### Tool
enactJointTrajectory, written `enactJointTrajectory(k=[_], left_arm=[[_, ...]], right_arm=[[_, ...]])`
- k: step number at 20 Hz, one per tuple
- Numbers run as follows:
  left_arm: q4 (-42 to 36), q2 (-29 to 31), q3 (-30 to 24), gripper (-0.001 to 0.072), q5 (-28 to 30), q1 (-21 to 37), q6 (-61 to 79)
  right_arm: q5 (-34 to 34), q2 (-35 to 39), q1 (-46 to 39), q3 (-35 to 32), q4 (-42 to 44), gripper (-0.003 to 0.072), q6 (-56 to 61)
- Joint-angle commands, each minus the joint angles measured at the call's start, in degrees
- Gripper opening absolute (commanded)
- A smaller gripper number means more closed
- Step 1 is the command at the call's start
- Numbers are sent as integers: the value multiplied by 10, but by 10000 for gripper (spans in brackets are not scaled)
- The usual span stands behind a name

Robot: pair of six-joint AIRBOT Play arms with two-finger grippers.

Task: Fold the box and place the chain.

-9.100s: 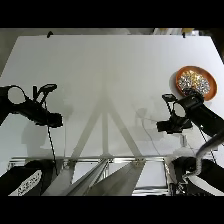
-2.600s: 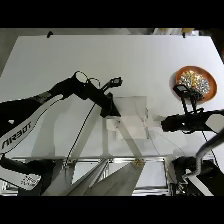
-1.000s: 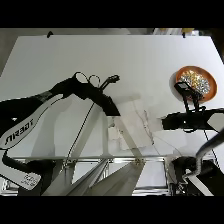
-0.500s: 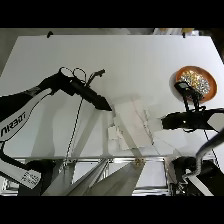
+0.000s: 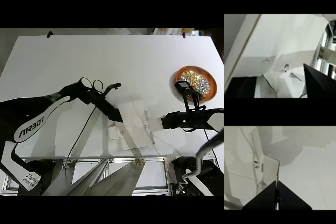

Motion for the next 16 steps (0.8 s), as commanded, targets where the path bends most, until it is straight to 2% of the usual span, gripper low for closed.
enactJointTrajectory(k=[1,2,3,5,7,8,15,16], left_arm=[[-3,-8,0,471,17,-26,17],[-2,-8,0,394,10,-28,33],[-3,-8,0,385,4,-29,55],[-3,-8,0,163,7,-28,83],[-1,-7,0,90,9,-26,114],[1,-6,0,7,13,-27,132],[16,44,0,3,61,-28,203],[40,58,0,3,69,-29,207]], right_arm=[[-1,0,1,0,0,32,0],[-1,0,1,0,0,32,0],[-1,0,1,0,0,32,0],[-1,0,1,0,0,32,0],[-1,0,1,0,0,32,0],[-1,0,1,0,0,32,0],[-2,0,1,0,13,64,-3],[-2,0,1,0,14,135,-3]])
